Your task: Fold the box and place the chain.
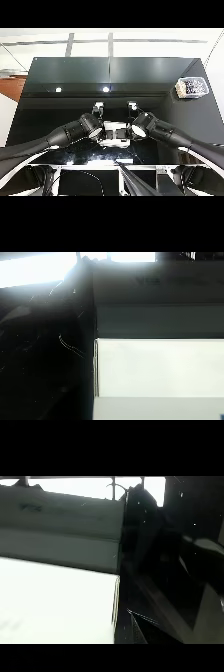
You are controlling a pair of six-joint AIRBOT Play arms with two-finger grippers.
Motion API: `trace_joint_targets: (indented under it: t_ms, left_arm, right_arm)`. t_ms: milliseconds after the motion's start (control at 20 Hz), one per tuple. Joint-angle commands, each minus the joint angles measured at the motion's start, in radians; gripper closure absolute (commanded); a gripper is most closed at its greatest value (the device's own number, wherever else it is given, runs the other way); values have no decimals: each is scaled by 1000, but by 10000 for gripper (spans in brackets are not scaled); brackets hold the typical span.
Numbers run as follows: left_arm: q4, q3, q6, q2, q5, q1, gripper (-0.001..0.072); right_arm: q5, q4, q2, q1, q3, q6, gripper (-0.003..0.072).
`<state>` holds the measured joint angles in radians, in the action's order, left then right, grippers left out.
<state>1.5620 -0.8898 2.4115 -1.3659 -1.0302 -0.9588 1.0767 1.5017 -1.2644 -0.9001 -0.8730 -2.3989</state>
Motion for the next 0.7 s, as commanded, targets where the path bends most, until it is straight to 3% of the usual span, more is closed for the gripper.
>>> trace_joint_targets:
  t_ms: [0, 250, 500, 650]
  left_arm:
    - [0, 0, 1, -1, -1, 0, 682]
    - [0, 0, 1, -1, -2, 0, 682]
    - [-4, 0, 1, -1, -1, 0, 683]
    - [-5, 0, 2, -1, -3, 0, 682]
  right_arm:
    - [38, -2, 88, 0, 0, 62, 239]
    - [156, 54, 286, 4, 0, 150, 239]
    - [373, 347, 470, 124, 0, 210, 239]
    - [392, 489, 513, 291, 0, 317, 239]
